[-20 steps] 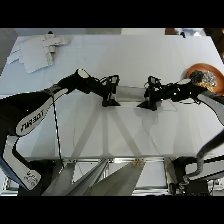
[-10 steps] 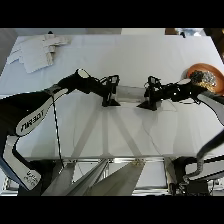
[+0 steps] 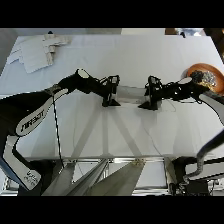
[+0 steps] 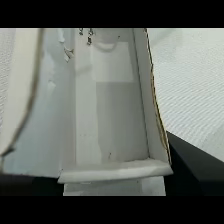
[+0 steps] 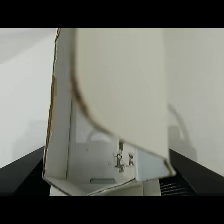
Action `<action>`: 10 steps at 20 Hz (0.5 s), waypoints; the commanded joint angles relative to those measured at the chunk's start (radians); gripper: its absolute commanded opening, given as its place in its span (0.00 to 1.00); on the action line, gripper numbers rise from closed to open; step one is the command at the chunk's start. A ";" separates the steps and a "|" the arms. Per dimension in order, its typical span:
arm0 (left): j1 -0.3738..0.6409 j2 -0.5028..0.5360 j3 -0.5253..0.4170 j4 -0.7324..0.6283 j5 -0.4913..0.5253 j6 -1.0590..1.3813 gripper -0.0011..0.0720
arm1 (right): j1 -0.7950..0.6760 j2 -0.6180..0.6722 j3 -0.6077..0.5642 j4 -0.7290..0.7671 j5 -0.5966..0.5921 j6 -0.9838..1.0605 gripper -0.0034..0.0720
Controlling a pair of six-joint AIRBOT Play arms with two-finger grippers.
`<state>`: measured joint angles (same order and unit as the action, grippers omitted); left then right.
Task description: Fold the box and place the chain.
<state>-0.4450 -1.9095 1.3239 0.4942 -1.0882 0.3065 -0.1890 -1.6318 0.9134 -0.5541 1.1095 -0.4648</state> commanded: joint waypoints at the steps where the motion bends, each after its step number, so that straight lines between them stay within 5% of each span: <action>1: 0.001 0.000 0.000 0.000 -0.001 -0.001 0.55 | 0.000 0.044 0.001 -0.106 -0.001 0.039 0.92; 4: 0.001 -0.001 0.000 0.000 -0.001 -0.002 0.55 | 0.000 0.096 0.001 -0.189 -0.023 0.172 0.89; 6: 0.001 -0.001 0.000 0.000 -0.001 -0.002 0.55 | 0.000 0.138 0.001 -0.233 -0.026 0.214 0.74; 10: 0.001 0.000 0.000 0.000 -0.001 -0.001 0.55 | 0.000 0.221 0.001 -0.325 -0.026 0.251 0.74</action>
<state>-0.4450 -1.9099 1.3239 0.4946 -1.0893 0.3050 -0.1890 -1.4658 0.9138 -0.7929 1.0859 -0.2722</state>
